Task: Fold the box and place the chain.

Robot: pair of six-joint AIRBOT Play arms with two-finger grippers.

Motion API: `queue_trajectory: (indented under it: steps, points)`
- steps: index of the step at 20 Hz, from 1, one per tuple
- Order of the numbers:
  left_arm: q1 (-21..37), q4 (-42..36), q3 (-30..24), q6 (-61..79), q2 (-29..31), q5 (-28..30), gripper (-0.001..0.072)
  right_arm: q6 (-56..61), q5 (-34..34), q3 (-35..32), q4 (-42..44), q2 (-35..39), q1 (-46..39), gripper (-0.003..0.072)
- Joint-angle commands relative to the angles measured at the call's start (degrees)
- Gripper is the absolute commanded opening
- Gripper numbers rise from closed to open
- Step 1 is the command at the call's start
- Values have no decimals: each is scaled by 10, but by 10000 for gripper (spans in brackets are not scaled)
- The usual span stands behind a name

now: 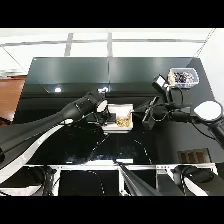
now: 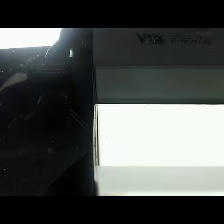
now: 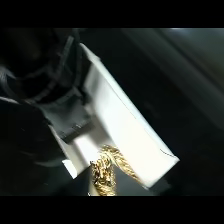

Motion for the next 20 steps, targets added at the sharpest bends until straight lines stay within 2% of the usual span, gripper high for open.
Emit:
queue_trajectory:
  steps: [1,3,6,9,18,19,20]
  points:
    - [0,0,0,0,0,-1,30,43,-20,2,5,-20,13,419]
    - [0,0,0,0,0,-1,30,45,5,4,-31,-15,-8,418]
    - [0,0,0,0,0,-1,30,68,77,5,-86,2,-74,417]
    - [0,0,0,0,0,-1,30,68,155,5,-88,7,-127,417]
    - [-2,-19,0,16,2,16,37,67,171,4,-88,7,-139,417]
    - [-2,-23,0,16,5,16,147,67,171,4,-88,7,-139,417]
    - [-7,-25,0,25,14,14,369,69,173,4,-88,7,-139,417]
